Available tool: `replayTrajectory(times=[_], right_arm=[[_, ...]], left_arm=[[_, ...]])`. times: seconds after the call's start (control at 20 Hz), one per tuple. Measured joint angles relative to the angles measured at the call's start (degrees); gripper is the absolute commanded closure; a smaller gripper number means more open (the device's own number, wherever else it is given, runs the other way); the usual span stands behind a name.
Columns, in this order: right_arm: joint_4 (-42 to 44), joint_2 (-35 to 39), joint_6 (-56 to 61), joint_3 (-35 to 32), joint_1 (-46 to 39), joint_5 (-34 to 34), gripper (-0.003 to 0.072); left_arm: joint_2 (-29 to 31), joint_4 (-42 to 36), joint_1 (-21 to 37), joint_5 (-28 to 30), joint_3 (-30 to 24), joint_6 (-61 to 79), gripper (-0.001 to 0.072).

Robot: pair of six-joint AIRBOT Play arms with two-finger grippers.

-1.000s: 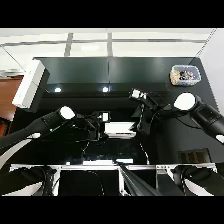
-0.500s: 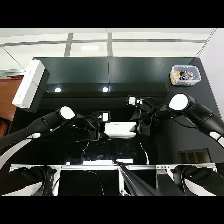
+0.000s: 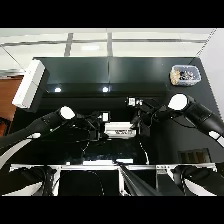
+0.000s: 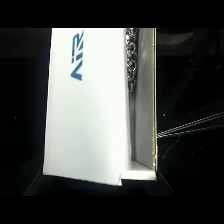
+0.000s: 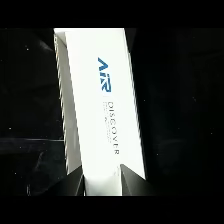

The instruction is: Fold the box and place the chain.

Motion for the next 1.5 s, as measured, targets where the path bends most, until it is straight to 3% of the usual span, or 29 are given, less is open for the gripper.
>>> replayTrajectory(times=[0.05,0.15,0.8,0.9,1.5], right_arm=[[-0.1,0.0,0.0,0.0,0.1,0.2,0.044],[-0.4,0.0,0.0,0.0,0.3,0.7,0.0357],[-1.7,0.0,0.0,0.0,0.4,1.0,0.0382],[-2.1,0.0,0.0,0.0,0.4,1.0,0.0463],[-2.5,0.0,0.0,0.0,0.4,1.2,0.041]], left_arm=[[0.0,0.0,0.0,0.0,0.0,0.0,0.0267],[0.0,0.0,0.0,0.0,0.0,0.0,0.0267],[0.0,0.0,0.0,0.0,0.0,-0.1,0.0267],[0.0,0.0,0.0,0.1,0.0,-0.1,0.0267],[0.0,0.0,0.0,0.1,0.0,-0.1,0.0267]])
